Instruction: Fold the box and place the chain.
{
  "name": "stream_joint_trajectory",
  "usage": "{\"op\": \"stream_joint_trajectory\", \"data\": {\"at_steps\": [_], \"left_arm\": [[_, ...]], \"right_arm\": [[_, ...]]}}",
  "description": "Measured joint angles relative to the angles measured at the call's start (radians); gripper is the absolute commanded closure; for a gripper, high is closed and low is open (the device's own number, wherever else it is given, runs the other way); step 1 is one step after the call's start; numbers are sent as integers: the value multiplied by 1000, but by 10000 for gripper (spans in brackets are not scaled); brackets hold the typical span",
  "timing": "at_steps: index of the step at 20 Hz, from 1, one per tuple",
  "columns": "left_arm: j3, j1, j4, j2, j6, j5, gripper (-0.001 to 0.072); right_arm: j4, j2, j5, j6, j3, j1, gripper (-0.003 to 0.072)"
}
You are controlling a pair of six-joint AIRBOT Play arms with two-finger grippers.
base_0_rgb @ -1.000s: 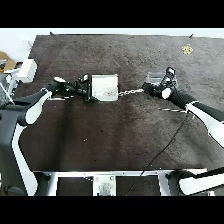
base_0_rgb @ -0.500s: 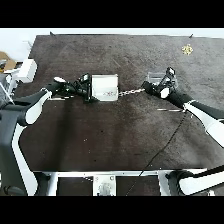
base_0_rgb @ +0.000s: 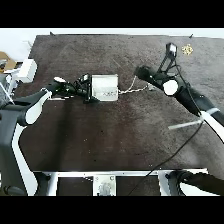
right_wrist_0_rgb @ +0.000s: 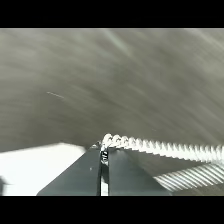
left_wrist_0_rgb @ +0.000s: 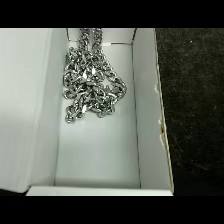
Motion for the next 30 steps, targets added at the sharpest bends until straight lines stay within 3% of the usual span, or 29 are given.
{"op": "stream_joint_trajectory", "data": {"at_steps": [5,11,16,17,18,19,20,26,30], "left_arm": [[0,0,0,0,0,0,486],[0,0,0,0,0,0,487],[0,0,0,0,0,-1,487],[0,0,0,0,0,0,487],[0,0,0,0,0,0,486],[0,0,0,0,0,0,487],[0,0,0,0,0,0,487],[0,0,0,0,0,0,487],[0,0,0,0,0,0,487]], "right_arm": [[-16,52,-109,-98,151,183,685],[-34,-75,-133,-124,243,266,685],[-34,-218,-15,-53,254,278,684],[-34,-236,26,-39,255,279,621],[-34,-248,62,-30,255,280,406],[-40,-258,105,-24,255,279,346],[-56,-265,145,-21,255,275,408],[-166,-278,342,16,222,161,410],[-199,-281,365,87,117,-1,411]]}}
